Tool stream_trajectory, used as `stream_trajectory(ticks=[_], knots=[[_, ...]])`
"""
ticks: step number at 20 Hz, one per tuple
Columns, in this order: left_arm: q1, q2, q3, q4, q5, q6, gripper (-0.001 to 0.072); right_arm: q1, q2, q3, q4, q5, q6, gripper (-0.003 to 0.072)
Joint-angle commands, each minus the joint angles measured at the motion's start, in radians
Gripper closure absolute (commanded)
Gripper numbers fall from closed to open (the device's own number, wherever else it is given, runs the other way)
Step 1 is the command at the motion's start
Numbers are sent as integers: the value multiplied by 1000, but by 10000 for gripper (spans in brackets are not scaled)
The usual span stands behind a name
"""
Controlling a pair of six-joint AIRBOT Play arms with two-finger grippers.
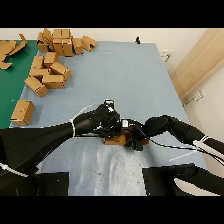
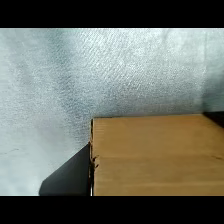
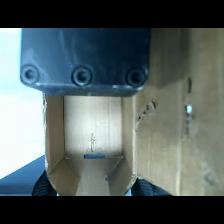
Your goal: Fold the box.
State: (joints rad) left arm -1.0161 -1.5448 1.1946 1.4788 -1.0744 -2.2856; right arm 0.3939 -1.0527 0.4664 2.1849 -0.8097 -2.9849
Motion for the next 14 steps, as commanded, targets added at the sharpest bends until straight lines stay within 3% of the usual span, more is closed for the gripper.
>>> stream_trajectory(ticks=[1, 2, 14], knots=[[0, 0, 1, -2, -3, 10, 322, 1, 0, 0, 2, 0, 7, 190], [0, 0, 1, -2, -2, 10, 231, 0, 0, 0, 2, 0, 7, 191], [2, 85, 5, 52, -27, 10, 232, 0, 0, 0, 2, 0, 7, 190]])
